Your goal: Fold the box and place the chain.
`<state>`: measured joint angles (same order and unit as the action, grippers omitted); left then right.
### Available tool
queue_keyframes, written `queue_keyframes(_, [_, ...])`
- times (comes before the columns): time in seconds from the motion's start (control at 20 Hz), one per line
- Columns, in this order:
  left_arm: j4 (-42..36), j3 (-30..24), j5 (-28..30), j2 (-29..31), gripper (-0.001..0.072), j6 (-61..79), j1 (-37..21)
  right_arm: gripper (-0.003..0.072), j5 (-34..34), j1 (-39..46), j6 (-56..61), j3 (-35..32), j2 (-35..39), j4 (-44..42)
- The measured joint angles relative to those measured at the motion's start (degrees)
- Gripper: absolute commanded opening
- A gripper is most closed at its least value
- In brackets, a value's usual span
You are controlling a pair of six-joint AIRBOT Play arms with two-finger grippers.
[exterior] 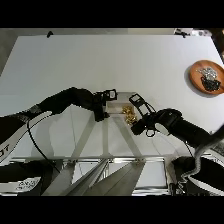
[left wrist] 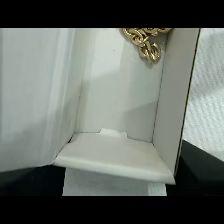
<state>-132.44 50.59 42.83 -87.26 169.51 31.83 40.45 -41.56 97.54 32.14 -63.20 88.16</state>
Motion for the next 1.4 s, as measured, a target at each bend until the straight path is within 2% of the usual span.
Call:
queue_keyframes(0.4, [0.0,0.0,0.0,0.0,0.0155,0.0,0.0,0.0459,-7.2,0.0,-0.5,-0.1,-1.6,-0.3])
queue_keyframes(0.5, [0.0,0.0,0.0,0.0,0.0155,0.0,0.0,0.0400,-7.8,0.0,-0.5,-0.1,-2.5,-0.8])
queue_keyframes(0.6, [0.0,0.0,0.0,0.0,0.0155,0.0,0.0,0.0385,-8.4,0.0,-0.5,-0.1,-3.9,-1.4])
queue_keyframes(0.65, [0.0,0.0,0.0,0.0,0.0155,0.0,0.0,0.0297,-8.4,0.0,-0.5,0.0,-4.4,-1.6])
queue_keyframes(0.7, [0.0,0.0,0.0,0.0,0.0155,0.0,0.0,0.0174,-8.5,0.0,-0.5,0.0,-4.8,-1.9])
queue_keyframes(0.8, [0.0,0.0,-0.1,0.0,0.0155,-0.2,0.0,0.0038,-8.7,0.0,-0.3,-0.1,-5.1,-2.5])
queue_keyframes(0.85, [0.0,0.0,-0.1,0.0,0.0155,-0.2,0.0,0.0015,-8.6,0.0,-0.3,-0.1,-5.0,-2.8])
queue_keyframes(1.05, [0.0,0.0,-0.1,0.0,0.0155,0.0,0.0,0.0015,-5.8,0.0,-0.3,-0.1,-1.3,-3.2])
queue_keyframes(1.4, [0.0,0.0,0.0,0.0,0.0155,0.0,0.0,0.0015,-2.7,0.0,-0.1,0.1,13.1,-3.1])
